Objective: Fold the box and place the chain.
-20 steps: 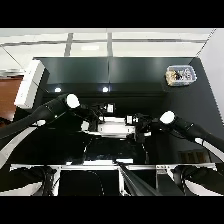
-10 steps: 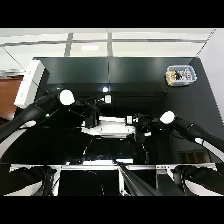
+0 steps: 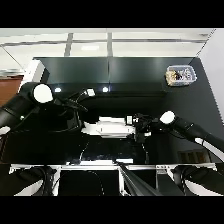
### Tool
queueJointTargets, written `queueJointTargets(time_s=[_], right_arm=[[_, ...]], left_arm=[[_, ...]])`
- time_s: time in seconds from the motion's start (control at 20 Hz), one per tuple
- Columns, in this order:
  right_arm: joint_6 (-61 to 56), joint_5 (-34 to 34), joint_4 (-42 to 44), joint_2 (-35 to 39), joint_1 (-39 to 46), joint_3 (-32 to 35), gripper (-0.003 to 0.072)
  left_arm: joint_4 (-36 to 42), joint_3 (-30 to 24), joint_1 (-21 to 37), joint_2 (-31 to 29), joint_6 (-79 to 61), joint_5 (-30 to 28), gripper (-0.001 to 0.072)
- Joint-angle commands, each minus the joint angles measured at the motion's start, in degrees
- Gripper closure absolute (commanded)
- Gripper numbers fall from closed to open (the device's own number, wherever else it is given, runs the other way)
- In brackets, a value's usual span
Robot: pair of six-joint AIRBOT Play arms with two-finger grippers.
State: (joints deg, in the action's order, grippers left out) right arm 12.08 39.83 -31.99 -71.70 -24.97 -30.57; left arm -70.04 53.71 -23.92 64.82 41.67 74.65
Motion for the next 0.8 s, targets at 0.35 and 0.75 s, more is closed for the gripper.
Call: queueJointTargets(time_s=[0.35, 0.75], right_arm=[[0.00, 0.02, 0.00, -0.04, -0.02, -0.02, 0.0522], [-0.02, 0.00, 0.02, -0.04, -0.02, -0.02, 0.0522]], left_arm=[[50.31, -17.38, 2.36, -0.44, -10.01, -10.43, 0.0685], [49.22, -12.85, 2.82, 7.34, -11.02, -35.54, 0.0685]])
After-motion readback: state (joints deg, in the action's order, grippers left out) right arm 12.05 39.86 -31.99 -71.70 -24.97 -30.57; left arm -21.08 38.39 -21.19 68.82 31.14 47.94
